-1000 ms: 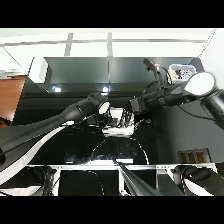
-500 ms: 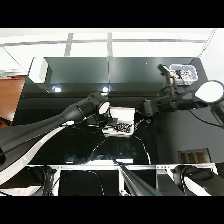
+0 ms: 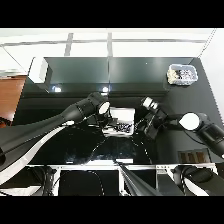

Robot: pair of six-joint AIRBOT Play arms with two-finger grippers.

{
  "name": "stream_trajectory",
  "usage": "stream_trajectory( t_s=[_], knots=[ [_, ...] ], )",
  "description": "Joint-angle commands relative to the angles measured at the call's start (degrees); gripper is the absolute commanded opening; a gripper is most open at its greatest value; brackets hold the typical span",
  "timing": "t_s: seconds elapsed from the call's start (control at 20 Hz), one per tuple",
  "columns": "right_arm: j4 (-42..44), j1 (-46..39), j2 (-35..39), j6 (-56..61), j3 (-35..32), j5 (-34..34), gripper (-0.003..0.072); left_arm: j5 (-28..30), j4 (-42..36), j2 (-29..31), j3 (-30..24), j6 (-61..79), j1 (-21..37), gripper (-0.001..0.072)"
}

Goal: Fold the box and place the chain.

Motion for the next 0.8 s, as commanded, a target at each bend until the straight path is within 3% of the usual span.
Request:
stream_trajectory(
  t_s=[0.0,0.2,0.65,0.75],
  knots=[
    [5.2,2.75,-3.41,-24.24,-2.19,-4.42,0.0704,-0.07,0.04,-0.02,0.04,0.04,0.0,0.0028],
    [10.19,2.75,-8.26,-34.4,-2.19,-3.67,0.0703,-0.07,0.04,-0.02,0.04,0.04,0.0,0.0029],
    [12.66,2.75,-12.79,-34.6,-2.19,-4.72,0.0702,-0.26,0.04,-0.02,0.04,0.04,0.0,0.0028],
    [12.66,2.75,-13.07,-34.56,-2.21,-5.2,0.0409,-0.26,0.04,-0.02,0.04,0.04,0.0,0.0028]
  ],
)
